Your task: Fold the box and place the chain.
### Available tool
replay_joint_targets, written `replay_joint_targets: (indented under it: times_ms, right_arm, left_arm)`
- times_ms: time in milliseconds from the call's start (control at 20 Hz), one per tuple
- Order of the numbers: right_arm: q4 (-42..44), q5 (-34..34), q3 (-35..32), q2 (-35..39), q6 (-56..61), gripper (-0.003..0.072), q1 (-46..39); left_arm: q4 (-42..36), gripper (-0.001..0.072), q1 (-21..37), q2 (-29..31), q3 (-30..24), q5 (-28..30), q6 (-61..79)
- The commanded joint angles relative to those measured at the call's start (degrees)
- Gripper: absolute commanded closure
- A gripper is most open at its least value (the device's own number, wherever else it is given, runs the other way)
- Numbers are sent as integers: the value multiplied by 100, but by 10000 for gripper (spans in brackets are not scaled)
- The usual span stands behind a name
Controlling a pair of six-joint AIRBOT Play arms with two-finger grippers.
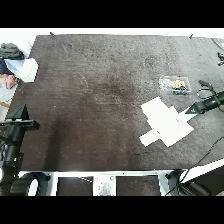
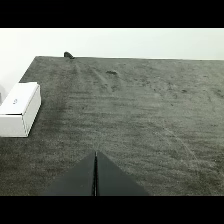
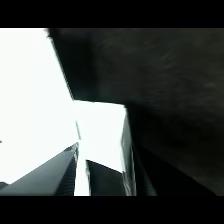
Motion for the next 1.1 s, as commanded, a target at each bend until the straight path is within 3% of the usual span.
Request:
replay_joint_targets:
  times_ms: [0, 50, 150, 200, 250, 450, 700, 850, 1050]
  right_arm:
    - [120, 299, -199, -48, -7, 372, 2]
    - [122, 407, -199, -48, -9, 415, 2]
    - [264, 546, -199, -48, -52, 417, 2]
    - [376, 728, -210, -48, -208, 595, 7]
    - [417, 734, -210, -46, -264, 691, 31]
    - [973, 739, -627, 133, -240, 693, 61]
    - [2446, 704, -2081, 817, -752, 693, 184]
    - [3202, 142, -3084, 1283, -1346, 693, 525]
    - [4946, -1071, -4138, 1696, -2107, 693, 1436]
  left_arm:
    - [2, 696, 2, 4, 2, 0, 2]
    - [2, 696, 2, 4, 2, 2, 2]
    - [2, 696, 2, 4, 2, 0, 2]
    - [2, 696, 2, 4, 2, 2, 2]
    - [2, 696, 2, 4, 2, 2, 2]
    - [2, 696, 2, 2, 2, -4, 2]
    - [2, 697, 2, 4, 2, 0, 2]
    - [0, 696, 2, 4, 2, 0, 2]
    - [2, 696, 2, 2, 2, 0, 2]
